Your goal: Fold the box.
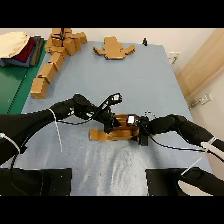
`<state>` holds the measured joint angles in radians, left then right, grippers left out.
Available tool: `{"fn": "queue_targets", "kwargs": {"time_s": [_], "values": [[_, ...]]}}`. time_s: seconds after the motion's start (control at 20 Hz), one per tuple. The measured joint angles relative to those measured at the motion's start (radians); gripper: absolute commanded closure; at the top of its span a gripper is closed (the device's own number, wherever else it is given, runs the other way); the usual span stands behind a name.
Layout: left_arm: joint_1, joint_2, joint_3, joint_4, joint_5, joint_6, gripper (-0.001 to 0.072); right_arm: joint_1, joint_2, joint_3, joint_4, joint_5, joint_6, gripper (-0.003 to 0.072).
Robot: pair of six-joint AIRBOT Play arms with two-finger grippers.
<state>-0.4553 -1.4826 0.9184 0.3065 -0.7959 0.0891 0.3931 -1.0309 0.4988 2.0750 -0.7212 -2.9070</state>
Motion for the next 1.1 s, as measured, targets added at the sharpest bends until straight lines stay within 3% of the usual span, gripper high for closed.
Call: {"fn": "queue_targets", "kwargs": {"time_s": [0.2,0.25,0.35,0.75,1.1], "values": [[0.000,0.000,0.000,0.002,-0.004,0.000,0.0697,0.002,-0.010,0.000,0.002,0.001,0.000,0.0177],[0.000,0.000,0.000,0.002,-0.003,0.000,0.0698,0.002,-0.010,0.000,0.003,0.001,0.000,0.0150],[0.000,0.000,0.000,0.002,-0.002,0.000,0.0697,0.002,-0.010,0.000,0.005,0.003,0.000,-0.0011],[0.000,0.000,0.000,0.000,0.001,0.000,0.0698,0.002,0.035,0.000,0.014,-0.001,0.000,0.0041],[0.000,0.000,0.000,0.000,0.000,0.000,0.0697,0.002,-0.004,0.000,0.015,0.027,0.000,0.0064]]}}
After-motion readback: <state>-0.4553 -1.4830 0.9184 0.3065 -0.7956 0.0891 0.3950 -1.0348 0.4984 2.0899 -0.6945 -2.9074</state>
